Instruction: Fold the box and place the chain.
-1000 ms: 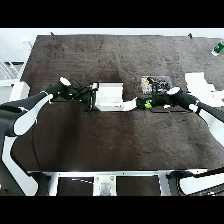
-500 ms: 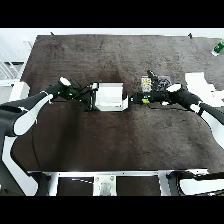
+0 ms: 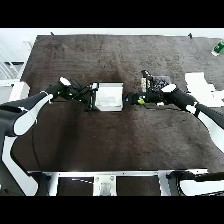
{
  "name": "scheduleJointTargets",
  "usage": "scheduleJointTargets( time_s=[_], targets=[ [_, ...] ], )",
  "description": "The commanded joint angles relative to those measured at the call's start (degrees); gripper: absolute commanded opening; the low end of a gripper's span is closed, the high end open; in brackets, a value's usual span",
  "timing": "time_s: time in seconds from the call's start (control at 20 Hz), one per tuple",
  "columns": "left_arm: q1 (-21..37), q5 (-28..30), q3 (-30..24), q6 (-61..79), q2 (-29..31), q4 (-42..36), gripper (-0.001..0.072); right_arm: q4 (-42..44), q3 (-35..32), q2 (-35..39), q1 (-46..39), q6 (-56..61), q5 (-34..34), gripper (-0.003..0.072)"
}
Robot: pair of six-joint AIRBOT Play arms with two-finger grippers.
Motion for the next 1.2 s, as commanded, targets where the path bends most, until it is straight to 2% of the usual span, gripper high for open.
scheduleJointTargets(
  time_s=[0.0,0.4,1.0,1.15],
  targets=[
    [0.02,0.00,0.00,0.02,-0.02,0.02,0.0527,0.02,0.92,0.04,0.42,1.09,-0.11,0.0374],
    [0.02,-0.02,0.02,0.02,-0.02,0.00,0.0526,-1.18,1.44,-1.62,2.99,2.80,0.20,0.0374],
    [0.02,-0.04,0.02,0.00,-0.02,0.02,0.0527,-22.05,9.14,-3.06,7.43,21.79,0.17,0.0374],
    [0.02,-0.04,0.02,-0.02,-0.02,0.02,0.0527,-24.52,11.04,-4.26,8.20,25.05,0.92,0.0374]
  ],
)
